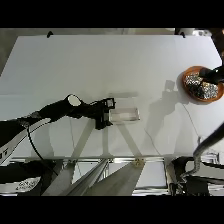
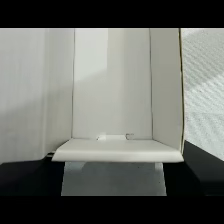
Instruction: Fold the box and place the chain.
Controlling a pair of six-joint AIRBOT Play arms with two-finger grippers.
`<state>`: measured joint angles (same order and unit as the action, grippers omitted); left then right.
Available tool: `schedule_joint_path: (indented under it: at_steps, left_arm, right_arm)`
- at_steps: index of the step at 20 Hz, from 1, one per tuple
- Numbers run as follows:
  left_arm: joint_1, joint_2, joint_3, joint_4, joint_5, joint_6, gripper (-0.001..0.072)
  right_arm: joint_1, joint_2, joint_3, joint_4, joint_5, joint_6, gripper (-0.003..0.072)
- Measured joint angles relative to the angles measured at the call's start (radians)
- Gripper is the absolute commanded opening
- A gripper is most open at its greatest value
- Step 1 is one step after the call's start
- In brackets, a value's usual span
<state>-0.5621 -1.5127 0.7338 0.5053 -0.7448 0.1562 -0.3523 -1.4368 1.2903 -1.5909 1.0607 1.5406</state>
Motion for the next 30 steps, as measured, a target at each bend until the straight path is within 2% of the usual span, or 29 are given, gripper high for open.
schedule_joint_path:
  at_steps: [4,11,14,18,23,30]
  left_arm:
    - [0.0,0.0,0.0,0.0,0.0,0.0,0.001]
    - [0.0,0.0,0.0,0.0,0.0,0.0,0.001]
    - [0.0,0.0,0.0,0.0,0.0,0.0,0.001]
    - [0.0,0.0,0.0,0.0,0.0,0.0,0.001]
    - [0.0,0.0,0.0,0.0,0.0,0.0,0.001]
    - [0.0,0.0,0.0,0.0,0.0,0.0,0.001]
  right_arm:
    - [0.0,0.108,0.0,0.055,0.061,-0.069,0.0018]
    - [0.03,0.29,0.0,0.328,0.239,-0.229,0.0019]
    - [0.111,0.347,-0.001,0.42,0.296,-0.248,0.0019]
    - [0.319,0.39,-0.021,0.464,0.327,-0.246,0.0019]
    - [0.56,0.406,-0.14,0.452,0.287,-0.229,0.0018]
    - [0.761,0.409,-0.324,0.454,0.105,-0.199,0.0018]
